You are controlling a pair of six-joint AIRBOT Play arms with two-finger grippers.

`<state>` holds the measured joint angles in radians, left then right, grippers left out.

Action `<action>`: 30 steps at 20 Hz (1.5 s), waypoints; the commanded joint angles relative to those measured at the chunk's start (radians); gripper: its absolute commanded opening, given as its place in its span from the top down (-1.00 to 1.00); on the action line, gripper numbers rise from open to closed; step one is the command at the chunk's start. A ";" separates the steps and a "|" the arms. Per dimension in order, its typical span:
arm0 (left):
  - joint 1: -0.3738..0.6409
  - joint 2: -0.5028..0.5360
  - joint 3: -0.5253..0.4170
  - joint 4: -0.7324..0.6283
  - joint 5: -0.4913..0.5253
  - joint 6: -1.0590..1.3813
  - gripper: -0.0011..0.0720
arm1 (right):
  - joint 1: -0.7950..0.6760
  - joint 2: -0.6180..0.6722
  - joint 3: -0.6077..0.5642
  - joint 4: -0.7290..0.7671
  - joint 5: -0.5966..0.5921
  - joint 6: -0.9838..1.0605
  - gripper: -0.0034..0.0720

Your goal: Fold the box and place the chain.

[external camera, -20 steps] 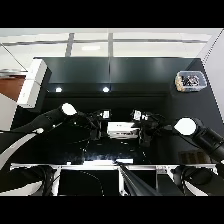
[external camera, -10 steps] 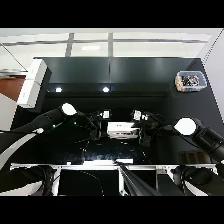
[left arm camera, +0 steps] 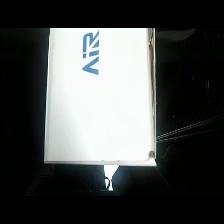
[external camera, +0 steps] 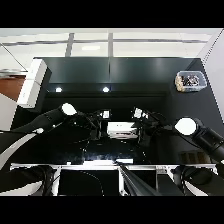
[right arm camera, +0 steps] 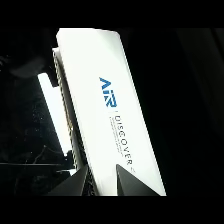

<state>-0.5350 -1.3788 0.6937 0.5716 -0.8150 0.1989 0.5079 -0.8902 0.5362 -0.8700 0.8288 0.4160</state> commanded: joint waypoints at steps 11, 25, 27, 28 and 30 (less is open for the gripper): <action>0.000 -0.001 0.000 0.000 0.000 0.000 -0.04 | 0.001 0.000 0.000 0.004 -0.002 0.037 0.05; 0.000 -0.001 0.000 0.000 0.000 0.000 -0.05 | 0.001 -0.013 -0.003 0.003 -0.002 0.041 0.11; 0.000 -0.001 0.000 0.000 0.000 0.000 -0.04 | 0.001 -0.021 -0.010 0.005 -0.002 0.052 0.11; 0.000 -0.001 0.000 0.000 0.000 0.000 -0.04 | 0.001 -0.029 -0.014 0.005 -0.002 0.060 0.11; 0.000 -0.001 0.000 0.000 0.000 0.000 -0.04 | 0.001 -0.046 -0.015 0.006 -0.005 0.061 0.11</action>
<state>-0.5350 -1.3788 0.6937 0.5716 -0.8150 0.1993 0.5079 -0.9192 0.5259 -0.8635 0.8249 0.4675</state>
